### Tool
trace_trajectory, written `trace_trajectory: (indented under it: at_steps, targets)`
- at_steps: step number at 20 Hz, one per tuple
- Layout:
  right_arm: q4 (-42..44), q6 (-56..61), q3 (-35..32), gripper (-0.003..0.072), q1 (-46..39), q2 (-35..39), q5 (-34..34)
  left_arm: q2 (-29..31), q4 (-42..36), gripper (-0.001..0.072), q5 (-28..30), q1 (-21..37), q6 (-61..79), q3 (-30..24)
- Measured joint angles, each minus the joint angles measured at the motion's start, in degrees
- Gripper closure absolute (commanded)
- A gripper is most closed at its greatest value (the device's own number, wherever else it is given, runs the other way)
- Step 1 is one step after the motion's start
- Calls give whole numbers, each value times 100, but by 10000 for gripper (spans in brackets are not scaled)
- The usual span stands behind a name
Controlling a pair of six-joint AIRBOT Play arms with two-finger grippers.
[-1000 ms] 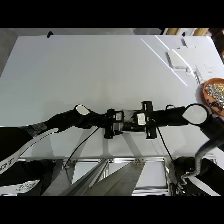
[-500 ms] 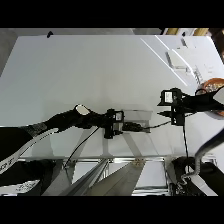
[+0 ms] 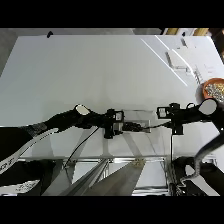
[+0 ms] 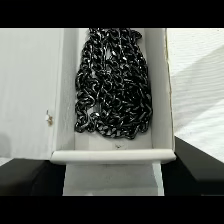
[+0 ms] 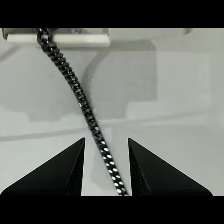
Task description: Fold the box and place the chain.
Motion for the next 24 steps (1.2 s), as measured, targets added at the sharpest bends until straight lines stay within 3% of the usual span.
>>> trace_trajectory:
  at_steps: [3, 8, 9, 10, 11, 19, 21, 24]
  targets:
    - [-28, -74, -155, 467, -2, -149, -214, 0, 0, 434, 0, 0, 0, 0]
    - [-61, -122, -234, 467, -2, -358, -376, 0, 0, 434, 0, 0, 0, 2]
    - [-68, -129, -240, 506, -2, -382, -411, 0, 0, 434, 0, 0, 0, 2]
    - [-68, -131, -243, 591, -2, -402, -433, 0, 0, 434, 0, 0, 0, 0]
    - [-70, -131, -249, 606, -4, -422, -448, 0, 0, 434, 0, 0, 0, 0]
    - [-83, -136, -258, 607, -2, -568, -490, 0, 0, 434, -2, 0, 0, 0]
    - [-79, -138, -254, 666, -4, -575, -485, 0, 0, 434, -2, 0, 0, 0]
    - [-120, -140, -260, 666, 63, -531, -485, 0, -2, 434, 0, 0, 0, 0]
